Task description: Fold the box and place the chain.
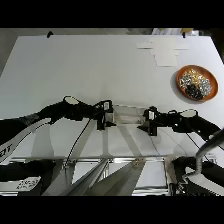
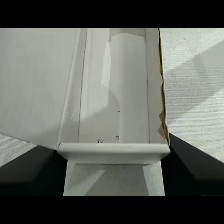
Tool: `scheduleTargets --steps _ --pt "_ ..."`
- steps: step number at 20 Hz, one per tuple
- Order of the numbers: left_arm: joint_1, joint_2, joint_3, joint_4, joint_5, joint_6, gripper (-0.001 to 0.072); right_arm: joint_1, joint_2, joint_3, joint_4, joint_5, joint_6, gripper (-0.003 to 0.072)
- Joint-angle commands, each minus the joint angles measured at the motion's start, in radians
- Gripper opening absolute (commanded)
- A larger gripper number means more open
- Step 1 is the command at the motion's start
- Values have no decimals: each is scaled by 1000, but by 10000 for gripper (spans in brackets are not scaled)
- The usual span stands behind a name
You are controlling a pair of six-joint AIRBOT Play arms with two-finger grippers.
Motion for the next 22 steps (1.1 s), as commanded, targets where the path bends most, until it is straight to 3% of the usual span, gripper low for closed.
scheduleTargets --steps 1,22 --pt "0 0 1 0 0 -1 209 0 1 0 1 0 0 476" --pt "0 0 1 0 0 -1 209 0 1 0 -6 1 3 475"
